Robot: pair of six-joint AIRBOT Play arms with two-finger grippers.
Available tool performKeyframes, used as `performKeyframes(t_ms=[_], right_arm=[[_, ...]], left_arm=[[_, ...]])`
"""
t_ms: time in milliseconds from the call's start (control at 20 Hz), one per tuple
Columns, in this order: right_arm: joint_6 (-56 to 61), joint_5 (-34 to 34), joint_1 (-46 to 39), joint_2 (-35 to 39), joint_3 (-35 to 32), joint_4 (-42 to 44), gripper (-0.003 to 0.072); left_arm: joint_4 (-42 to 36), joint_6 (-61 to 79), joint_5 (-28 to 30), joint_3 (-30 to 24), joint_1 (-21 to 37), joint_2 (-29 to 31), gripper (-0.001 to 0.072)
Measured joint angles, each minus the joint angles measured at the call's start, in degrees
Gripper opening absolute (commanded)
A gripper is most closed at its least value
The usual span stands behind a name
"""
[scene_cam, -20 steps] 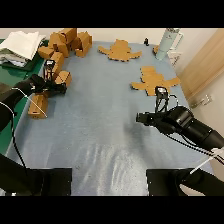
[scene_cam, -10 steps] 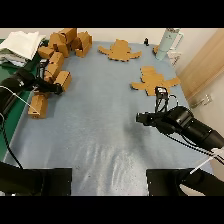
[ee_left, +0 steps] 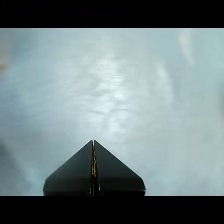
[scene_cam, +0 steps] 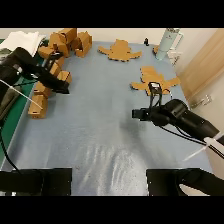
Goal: Fold the box.
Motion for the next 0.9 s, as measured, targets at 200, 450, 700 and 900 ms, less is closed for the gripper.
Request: performKeyframes(t_ms=[200,450,700,900], right_arm=[[-9.18,-5.01,-2.21,-10.10,11.37,6.29,0.0007],[-15.30,-8.74,-2.97,-18.08,20.24,14.62,0.0008],[-16.85,-9.49,-3.15,-19.87,22.21,19.39,0.0008],[-17.25,-9.64,-3.15,-20.22,22.56,20.48,0.0008]], left_arm=[[-0.92,-6.27,5.01,-0.70,-13.27,0.48,0.0014],[-1.36,-13.31,13.70,-4.20,-27.56,0.61,0.0015],[-1.29,-16.04,15.85,-6.25,-33.33,0.63,0.0016],[-1.29,-16.72,16.15,-6.67,-34.40,0.63,0.0016]])
